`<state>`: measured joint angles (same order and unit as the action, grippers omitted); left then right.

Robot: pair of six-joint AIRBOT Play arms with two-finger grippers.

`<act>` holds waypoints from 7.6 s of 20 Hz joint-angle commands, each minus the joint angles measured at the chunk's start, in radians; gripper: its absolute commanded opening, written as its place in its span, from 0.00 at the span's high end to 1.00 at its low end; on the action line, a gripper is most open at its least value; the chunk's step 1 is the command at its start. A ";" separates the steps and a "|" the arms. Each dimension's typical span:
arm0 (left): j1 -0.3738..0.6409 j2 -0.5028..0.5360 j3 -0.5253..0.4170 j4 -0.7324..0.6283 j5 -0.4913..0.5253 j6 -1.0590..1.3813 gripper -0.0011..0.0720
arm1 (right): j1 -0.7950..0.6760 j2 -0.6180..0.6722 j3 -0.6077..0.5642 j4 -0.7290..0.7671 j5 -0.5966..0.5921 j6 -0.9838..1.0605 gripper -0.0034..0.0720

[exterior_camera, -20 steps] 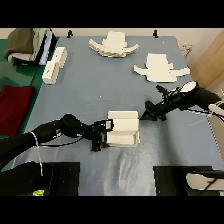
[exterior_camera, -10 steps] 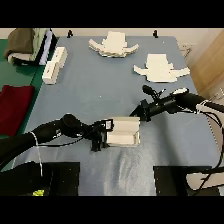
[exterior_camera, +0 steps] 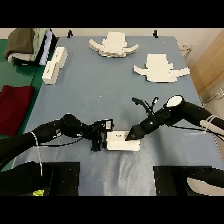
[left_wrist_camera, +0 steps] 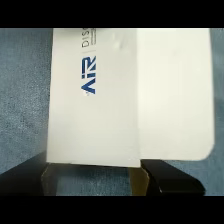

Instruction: Fold the box.

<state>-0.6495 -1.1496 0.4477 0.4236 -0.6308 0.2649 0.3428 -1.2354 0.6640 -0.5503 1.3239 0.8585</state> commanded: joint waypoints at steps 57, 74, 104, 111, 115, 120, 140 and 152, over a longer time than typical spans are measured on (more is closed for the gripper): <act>0.001 0.000 0.000 0.000 0.000 -0.001 0.26 | 0.667 0.486 -0.227 -0.953 -0.821 -0.056 0.55; 0.001 0.000 0.000 0.000 0.000 -0.001 0.26 | 0.674 0.512 -0.227 -0.853 -0.808 -0.056 0.24; 0.001 0.000 0.000 0.000 0.000 -0.001 0.26 | 0.673 0.467 -0.227 -0.981 -0.873 -0.045 0.43; 0.001 0.000 0.000 0.000 0.000 -0.001 0.26 | 0.673 0.470 -0.225 -1.010 -0.880 -0.044 0.43; 0.001 0.000 0.000 0.000 0.000 -0.001 0.26 | 0.673 0.470 -0.218 -1.027 -0.888 -0.044 0.43; 0.001 0.000 0.000 0.000 0.000 -0.001 0.26 | 0.648 0.470 -0.192 -1.070 -0.885 -0.021 0.43; 0.001 0.000 0.000 0.000 0.000 -0.001 0.26 | 0.644 0.414 -0.190 -0.956 -0.809 -0.022 0.58; 0.001 0.000 0.000 0.000 0.000 -0.001 0.26 | 0.644 0.500 -0.190 -0.927 -0.809 -0.021 0.44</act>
<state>-0.6487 -1.1496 0.4477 0.4252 -0.6334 0.2653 0.9852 -0.7475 0.4740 -1.4895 0.5133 0.8368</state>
